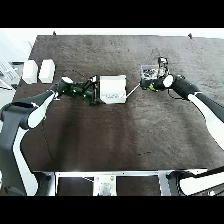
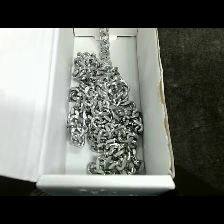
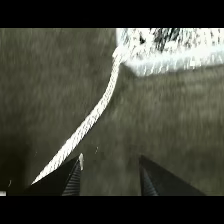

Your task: Fold the box and place the chain.

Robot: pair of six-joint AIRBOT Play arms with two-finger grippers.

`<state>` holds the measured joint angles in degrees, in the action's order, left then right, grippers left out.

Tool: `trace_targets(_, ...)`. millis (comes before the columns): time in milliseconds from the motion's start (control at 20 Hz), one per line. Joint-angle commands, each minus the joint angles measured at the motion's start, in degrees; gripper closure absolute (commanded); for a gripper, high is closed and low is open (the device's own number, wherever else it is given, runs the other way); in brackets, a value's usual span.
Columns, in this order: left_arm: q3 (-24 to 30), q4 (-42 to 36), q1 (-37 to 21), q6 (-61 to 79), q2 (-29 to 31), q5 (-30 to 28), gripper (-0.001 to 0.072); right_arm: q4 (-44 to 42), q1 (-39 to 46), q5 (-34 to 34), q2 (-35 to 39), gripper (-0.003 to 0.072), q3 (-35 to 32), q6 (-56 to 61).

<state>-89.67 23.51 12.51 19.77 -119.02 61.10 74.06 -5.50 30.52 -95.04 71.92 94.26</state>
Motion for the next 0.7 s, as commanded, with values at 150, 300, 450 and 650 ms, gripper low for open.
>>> trace_targets(150,0.0,0.0,-0.1,0.0,0.0,0.0,0.0179,-22.5,3.3,-1.2,-9.5,0.0247,8.1,-20.2)
trace_targets(300,0.0,0.0,-0.1,0.0,0.0,0.0,0.018,-23.1,3.3,-0.2,-12.1,0.0289,10.8,-20.6)
trace_targets(450,0.0,0.0,-0.1,0.0,0.0,0.0,0.018,-25.4,3.2,-0.3,-13.0,0.0319,11.5,-22.9)
trace_targets(650,0.0,0.0,-0.1,0.0,0.0,0.0,0.018,-27.8,2.9,-0.8,-13.0,0.0443,11.5,-24.5)
